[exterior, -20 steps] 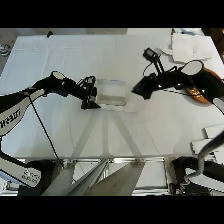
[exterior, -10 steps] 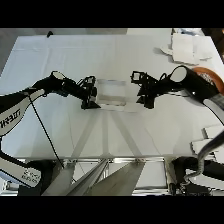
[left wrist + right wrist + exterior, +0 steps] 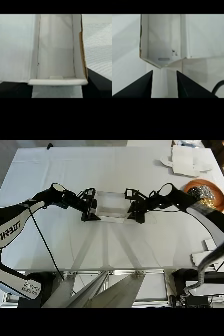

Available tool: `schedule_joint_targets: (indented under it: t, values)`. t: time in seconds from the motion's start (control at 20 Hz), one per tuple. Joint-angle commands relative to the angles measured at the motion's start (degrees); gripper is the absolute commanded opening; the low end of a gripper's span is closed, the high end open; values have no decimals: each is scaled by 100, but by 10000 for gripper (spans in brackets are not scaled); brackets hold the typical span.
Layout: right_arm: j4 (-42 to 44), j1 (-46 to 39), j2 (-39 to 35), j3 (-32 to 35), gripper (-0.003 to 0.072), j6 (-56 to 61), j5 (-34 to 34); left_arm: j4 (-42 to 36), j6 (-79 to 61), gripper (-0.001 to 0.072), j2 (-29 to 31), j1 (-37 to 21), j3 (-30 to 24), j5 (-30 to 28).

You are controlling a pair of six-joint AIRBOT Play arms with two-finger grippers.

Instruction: Fold the box and place the chain.

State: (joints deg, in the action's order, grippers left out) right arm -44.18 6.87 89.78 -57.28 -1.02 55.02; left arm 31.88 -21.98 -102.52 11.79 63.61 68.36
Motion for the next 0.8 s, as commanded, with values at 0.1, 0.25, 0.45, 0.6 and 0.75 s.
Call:
schedule_joint_targets:
  t: [0.1, 0.25, 0.45, 0.6, 0.75]
  values:
    - [678, 103, 256, 2, 284, -275, -476, 2, -2, 320, -2, 0, -2, 0]
    - [828, 103, 256, 2, 207, -420, -452, 2, -2, 320, -2, 0, -2, 0]
    - [866, 103, 256, 2, 149, -424, -442, 2, -2, 320, -2, 0, -2, 0]
    - [868, 103, 256, 2, 151, -525, -308, 2, -2, 320, -2, 0, -2, 2]
    - [922, 103, 256, 2, 153, -702, -96, 2, -2, 320, -2, 0, -2, 0]
